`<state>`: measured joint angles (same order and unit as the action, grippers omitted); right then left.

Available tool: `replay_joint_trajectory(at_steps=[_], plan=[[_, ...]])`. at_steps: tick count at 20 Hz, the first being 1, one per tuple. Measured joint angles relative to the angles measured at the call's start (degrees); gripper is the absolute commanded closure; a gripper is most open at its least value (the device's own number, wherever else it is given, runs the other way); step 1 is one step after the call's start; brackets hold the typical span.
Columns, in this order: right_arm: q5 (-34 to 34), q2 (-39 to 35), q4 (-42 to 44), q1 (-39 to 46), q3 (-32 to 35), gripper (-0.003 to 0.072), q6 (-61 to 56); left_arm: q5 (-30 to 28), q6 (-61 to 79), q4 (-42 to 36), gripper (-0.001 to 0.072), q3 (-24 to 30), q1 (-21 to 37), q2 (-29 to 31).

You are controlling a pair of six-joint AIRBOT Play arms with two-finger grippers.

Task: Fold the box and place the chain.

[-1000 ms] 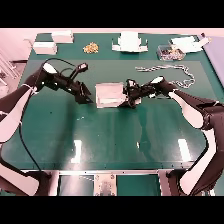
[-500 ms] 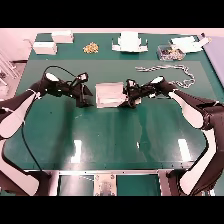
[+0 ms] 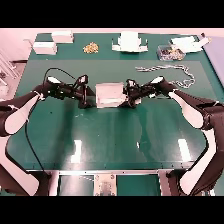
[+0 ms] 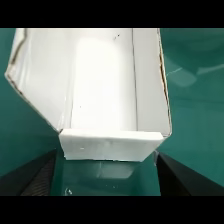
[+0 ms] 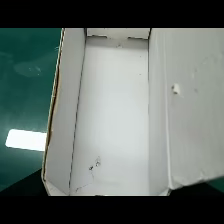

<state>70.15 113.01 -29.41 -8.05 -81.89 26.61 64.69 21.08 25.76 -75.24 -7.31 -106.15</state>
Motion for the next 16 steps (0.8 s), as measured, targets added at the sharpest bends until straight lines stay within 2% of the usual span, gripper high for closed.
replay_joint_trajectory(at_steps=[9, 16], plan=[[0.02, 0.00, 0.00, 0.00, 0.00, 0.0117, 0.00, 1.46, 2.62, -2.75, -0.0011, 0.00, 0.00, -1.84], [-0.11, 0.00, 0.04, 0.00, 0.00, 0.0117, -0.04, -0.22, 2.91, -4.22, -0.0011, 0.00, -0.24, -2.86]])
